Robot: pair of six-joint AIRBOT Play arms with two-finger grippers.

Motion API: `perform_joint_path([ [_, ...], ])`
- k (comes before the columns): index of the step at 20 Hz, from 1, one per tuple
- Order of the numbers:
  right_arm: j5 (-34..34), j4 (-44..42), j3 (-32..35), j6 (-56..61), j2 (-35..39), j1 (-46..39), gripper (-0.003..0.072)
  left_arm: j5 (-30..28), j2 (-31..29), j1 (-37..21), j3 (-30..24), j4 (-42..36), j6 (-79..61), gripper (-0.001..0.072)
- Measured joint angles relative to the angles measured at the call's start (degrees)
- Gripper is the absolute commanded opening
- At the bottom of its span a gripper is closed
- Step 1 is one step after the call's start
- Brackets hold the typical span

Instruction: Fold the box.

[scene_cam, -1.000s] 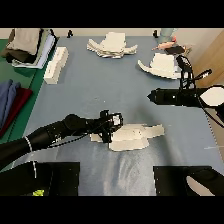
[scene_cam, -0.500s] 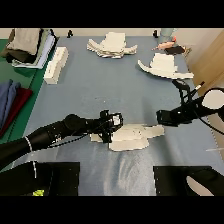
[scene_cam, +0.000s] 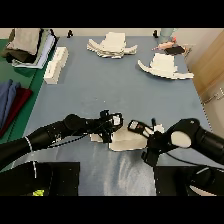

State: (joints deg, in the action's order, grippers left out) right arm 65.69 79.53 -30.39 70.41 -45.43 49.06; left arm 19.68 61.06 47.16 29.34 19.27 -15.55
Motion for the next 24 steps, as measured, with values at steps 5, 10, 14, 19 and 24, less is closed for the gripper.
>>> perform_joint_path([
  [5,-13.5,8.7,4.0,-4.5,-0.2,6.4,0.0604,0.0,0.0,0.0,0.0,0.0,0.0,0.0019],
  [10,-18.7,11.7,4.8,-5.5,-3.4,7.7,0.0604,0.0,0.0,0.0,0.0,0.0,0.0,0.002],
  [14,-20.1,13.9,3.8,-0.9,-4.3,8.0,0.0603,0.0,0.0,0.0,0.0,0.0,0.0,0.0019],
  [19,-15.7,21.5,0.6,15.0,-0.2,8.0,0.0603,0.0,0.0,0.0,0.0,0.0,0.0,0.002],
  [24,-10.7,24.9,-0.3,26.8,1.9,8.0,0.0603,0.1,0.0,0.0,0.0,0.0,0.0,0.0019],
])
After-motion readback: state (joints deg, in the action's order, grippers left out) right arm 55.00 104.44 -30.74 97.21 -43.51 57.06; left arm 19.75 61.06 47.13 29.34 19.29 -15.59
